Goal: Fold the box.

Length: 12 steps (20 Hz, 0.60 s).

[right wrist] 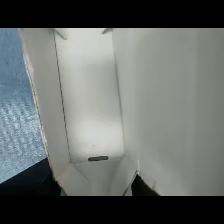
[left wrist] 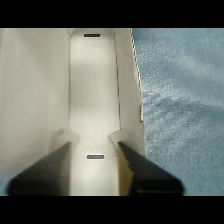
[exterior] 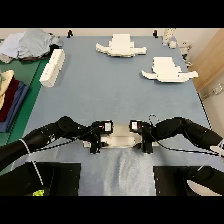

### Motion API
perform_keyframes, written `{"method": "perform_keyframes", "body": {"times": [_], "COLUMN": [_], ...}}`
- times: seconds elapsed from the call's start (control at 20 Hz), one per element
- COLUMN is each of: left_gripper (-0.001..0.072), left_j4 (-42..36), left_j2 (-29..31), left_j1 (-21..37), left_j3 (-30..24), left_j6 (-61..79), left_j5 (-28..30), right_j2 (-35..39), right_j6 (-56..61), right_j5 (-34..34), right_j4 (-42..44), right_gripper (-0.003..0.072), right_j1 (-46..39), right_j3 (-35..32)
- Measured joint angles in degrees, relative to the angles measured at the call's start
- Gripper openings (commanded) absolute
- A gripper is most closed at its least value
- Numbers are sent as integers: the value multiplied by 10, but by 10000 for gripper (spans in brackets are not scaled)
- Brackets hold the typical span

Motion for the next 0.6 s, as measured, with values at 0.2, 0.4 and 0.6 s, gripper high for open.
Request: {"method": "perform_keyframes", "body": {"times": [0.2,0.4,0.6], "left_gripper": [13,13,13], "left_j4": [56,177,282], "left_j2": [11,59,144], "left_j1": [1,19,71], "left_j3": [5,25,42], "left_j6": [-66,-274,-538], "left_j5": [-6,-50,-150], "right_j2": [0,0,0], "right_j6": [0,0,0], "right_j5": [0,0,0], "right_j4": [0,0,0], "right_gripper": [519,519,519], "right_j1": [0,0,0], "right_j3": [0,0,0]}}
